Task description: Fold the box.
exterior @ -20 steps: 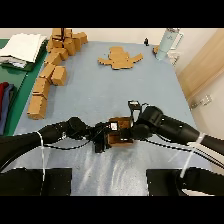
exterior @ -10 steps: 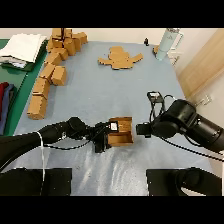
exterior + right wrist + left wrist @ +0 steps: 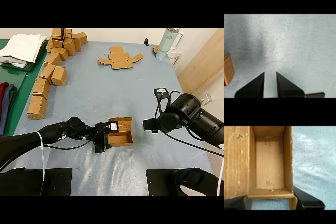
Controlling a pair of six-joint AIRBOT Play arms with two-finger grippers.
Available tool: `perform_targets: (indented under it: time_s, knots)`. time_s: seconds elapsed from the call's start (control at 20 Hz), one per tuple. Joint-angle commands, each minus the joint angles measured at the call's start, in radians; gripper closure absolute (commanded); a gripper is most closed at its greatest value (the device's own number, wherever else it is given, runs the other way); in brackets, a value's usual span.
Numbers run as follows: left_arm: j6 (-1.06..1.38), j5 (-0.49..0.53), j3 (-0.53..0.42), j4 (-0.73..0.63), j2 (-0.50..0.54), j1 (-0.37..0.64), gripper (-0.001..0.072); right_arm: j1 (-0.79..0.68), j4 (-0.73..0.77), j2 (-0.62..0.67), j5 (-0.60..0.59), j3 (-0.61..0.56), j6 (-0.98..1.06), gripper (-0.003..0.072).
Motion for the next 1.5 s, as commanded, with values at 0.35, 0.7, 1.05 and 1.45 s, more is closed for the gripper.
perform_targets:
  time_s: [0.35, 0.7, 1.05, 1.45]
  knots:
    - [0.003, -0.023, 0.001, 0.018, 0.0, 0.0, 0.0196, -0.01, 0.02, -0.012, 0.01, 0.0, -0.025, 0.0461]
    - [0.006, -0.123, 0.001, 0.097, 0.0, 0.0, 0.0196, -0.01, 0.02, -0.012, 0.024, 0.0, -0.025, 0.0461]
    - [-0.009, -0.031, 0.001, 0.097, 0.0, 0.004, 0.0197, -0.01, 0.02, -0.012, 0.029, 0.0, -0.026, 0.0461]
    - [-0.057, -0.025, 0.001, 0.103, 0.0, 0.004, 0.0196, -0.01, 0.02, -0.012, 0.029, 0.0, -0.026, 0.0461]
